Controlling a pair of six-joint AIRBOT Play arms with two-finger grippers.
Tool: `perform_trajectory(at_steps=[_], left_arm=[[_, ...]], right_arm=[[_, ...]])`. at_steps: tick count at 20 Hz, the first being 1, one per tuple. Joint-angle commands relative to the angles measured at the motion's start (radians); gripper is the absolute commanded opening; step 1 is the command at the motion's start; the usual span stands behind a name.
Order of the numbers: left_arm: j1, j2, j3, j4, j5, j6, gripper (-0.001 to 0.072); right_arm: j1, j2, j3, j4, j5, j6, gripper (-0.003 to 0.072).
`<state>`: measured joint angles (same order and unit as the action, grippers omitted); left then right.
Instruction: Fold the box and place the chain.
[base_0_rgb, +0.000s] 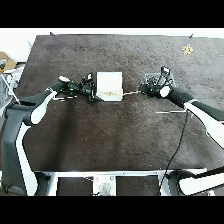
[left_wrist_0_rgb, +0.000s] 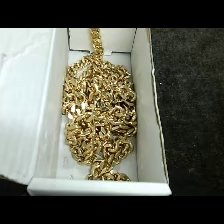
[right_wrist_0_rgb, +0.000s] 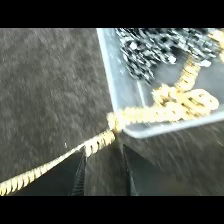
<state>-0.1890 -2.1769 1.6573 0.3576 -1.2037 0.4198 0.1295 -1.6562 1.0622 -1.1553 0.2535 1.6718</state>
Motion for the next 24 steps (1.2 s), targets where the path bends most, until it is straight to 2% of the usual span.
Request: perform_trajectory(at_steps=[1, 2, 4, 5, 11, 15, 20, 24], left_arm=[[0.0, 0.0, 0.0, 0.0, 0.0, 0.0, 0.0459], [0.0, 0.0, 0.0, 0.0, 0.0, 0.0, 0.0459], [0.0, 0.0, 0.0, 0.0, 0.0, 0.0, 0.0459], [0.0, 0.0, 0.0, 0.0, 0.0, 0.0, 0.0459], [0.0, 0.0, 0.0, 0.0, 0.0, 0.0, 0.0459], [0.0, 0.0, 0.0, 0.0, 0.0, 0.0, 0.0459], [0.0, 0.0, 0.0, 0.0, 0.0, 0.0, 0.0459], [0.0, 0.0, 0.0, 0.0, 0.0, 0.0, 0.0459]], right_arm=[[0.012, -0.071, 0.041, 0.058, -0.047, 0.0, 0.0208], [0.019, -0.071, 0.042, 0.056, -0.064, 0.0, 0.0114], [0.03, -0.057, 0.041, 0.051, -0.076, -0.004, 0.0086], [0.04, -0.039, 0.041, 0.035, -0.074, -0.003, 0.0005], [0.197, 0.244, 0.041, -0.007, -0.076, -0.086, 0.0004], [0.323, 0.384, 0.041, -0.031, -0.164, -0.087, 0.0004], [0.449, 0.393, 0.057, -0.027, -0.301, -0.087, 0.0004], [0.455, 0.311, 0.055, -0.026, -0.239, -0.079, 0.0004]])
